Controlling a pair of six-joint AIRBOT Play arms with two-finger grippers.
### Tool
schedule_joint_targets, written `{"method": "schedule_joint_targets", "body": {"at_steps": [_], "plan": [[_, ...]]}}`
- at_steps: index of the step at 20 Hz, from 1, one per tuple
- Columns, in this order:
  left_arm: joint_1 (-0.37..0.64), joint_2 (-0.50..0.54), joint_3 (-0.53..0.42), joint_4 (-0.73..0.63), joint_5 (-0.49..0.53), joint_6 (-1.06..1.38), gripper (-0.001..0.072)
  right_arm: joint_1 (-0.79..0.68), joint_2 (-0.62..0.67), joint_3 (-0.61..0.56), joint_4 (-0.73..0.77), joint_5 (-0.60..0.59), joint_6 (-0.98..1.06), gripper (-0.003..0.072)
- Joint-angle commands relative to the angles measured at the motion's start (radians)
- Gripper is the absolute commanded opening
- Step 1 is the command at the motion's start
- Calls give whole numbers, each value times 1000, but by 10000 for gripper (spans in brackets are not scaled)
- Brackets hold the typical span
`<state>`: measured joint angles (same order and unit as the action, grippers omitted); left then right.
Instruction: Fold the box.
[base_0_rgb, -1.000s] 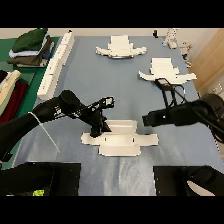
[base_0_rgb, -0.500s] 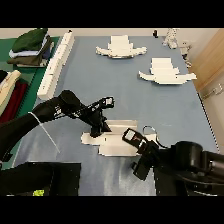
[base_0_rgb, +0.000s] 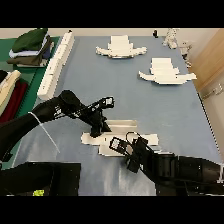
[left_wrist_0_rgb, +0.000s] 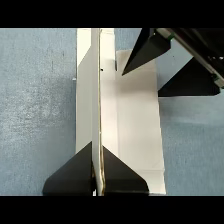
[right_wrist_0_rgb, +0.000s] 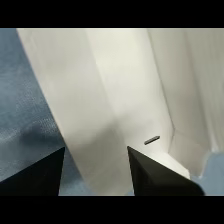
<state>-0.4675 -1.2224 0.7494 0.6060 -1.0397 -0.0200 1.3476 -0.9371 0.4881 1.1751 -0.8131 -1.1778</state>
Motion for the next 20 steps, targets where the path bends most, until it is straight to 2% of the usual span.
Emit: {"method": "schedule_joint_targets", "body": {"at_steps": [1,5,8,12,13,14,17,20], "plan": [[0,0,0,0,0,0,14,5,-9,29,-163,-60,191,597],[0,0,0,0,0,0,15,5,18,105,-188,-199,273,597],[0,0,0,0,0,0,14,5,22,122,-188,-241,305,598],[0,0,0,0,0,0,14,5,22,121,-188,-245,340,602],[0,0,0,0,0,0,14,5,22,121,-185,-243,340,628],[0,0,0,0,0,0,15,5,22,121,-180,-245,340,720],[0,0,0,0,0,0,15,-22,22,121,-148,-235,325,720],[0,0,0,0,0,0,15,-105,29,109,-62,-186,159,720]]}}
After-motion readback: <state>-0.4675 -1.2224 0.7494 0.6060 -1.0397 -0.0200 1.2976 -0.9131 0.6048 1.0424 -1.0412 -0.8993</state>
